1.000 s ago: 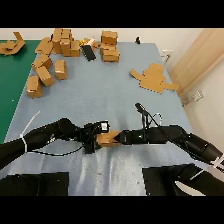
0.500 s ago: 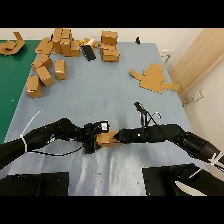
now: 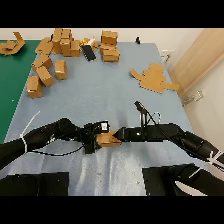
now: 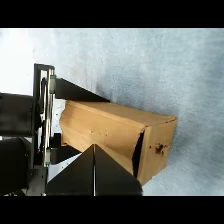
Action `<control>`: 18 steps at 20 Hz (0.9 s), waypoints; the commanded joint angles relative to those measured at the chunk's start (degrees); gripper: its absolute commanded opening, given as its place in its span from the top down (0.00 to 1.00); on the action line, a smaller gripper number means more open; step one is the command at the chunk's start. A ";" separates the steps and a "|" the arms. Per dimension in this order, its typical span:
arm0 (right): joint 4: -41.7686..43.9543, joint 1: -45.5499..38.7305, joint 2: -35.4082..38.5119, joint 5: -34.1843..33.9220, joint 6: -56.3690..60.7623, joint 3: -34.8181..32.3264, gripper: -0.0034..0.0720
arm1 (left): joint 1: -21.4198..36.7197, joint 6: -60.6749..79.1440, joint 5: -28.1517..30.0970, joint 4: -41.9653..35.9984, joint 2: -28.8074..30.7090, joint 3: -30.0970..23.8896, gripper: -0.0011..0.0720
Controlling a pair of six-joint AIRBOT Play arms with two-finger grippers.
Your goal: Fold the box.
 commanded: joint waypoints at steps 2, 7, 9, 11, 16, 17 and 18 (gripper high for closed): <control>0.50 0.07 -0.81 1.31 0.02 0.02 0.95 | -0.02 0.00 -0.31 0.00 -0.02 0.04 0.30; 0.52 0.09 -5.27 -0.46 0.02 0.02 0.95 | -0.02 0.02 -0.28 -0.02 -0.02 0.04 0.30; 0.48 0.07 -5.03 -0.13 -0.04 0.24 0.95 | -0.02 0.00 -0.28 -0.02 -0.02 0.04 0.30; -0.63 0.07 -3.06 -0.07 -0.02 1.79 0.95 | -0.02 -0.02 -0.28 -0.02 0.00 0.04 0.30; -11.65 -3.13 4.26 -0.02 4.83 6.38 0.95 | 0.31 -7.72 0.24 0.09 2.25 1.03 0.30; -14.56 -4.85 5.86 -0.07 6.88 6.78 0.95 | 0.90 -10.60 0.37 0.09 3.39 1.68 0.30; -16.85 -6.84 7.56 -0.11 8.74 6.80 0.95 | 2.08 -14.27 0.39 0.09 4.61 2.49 0.30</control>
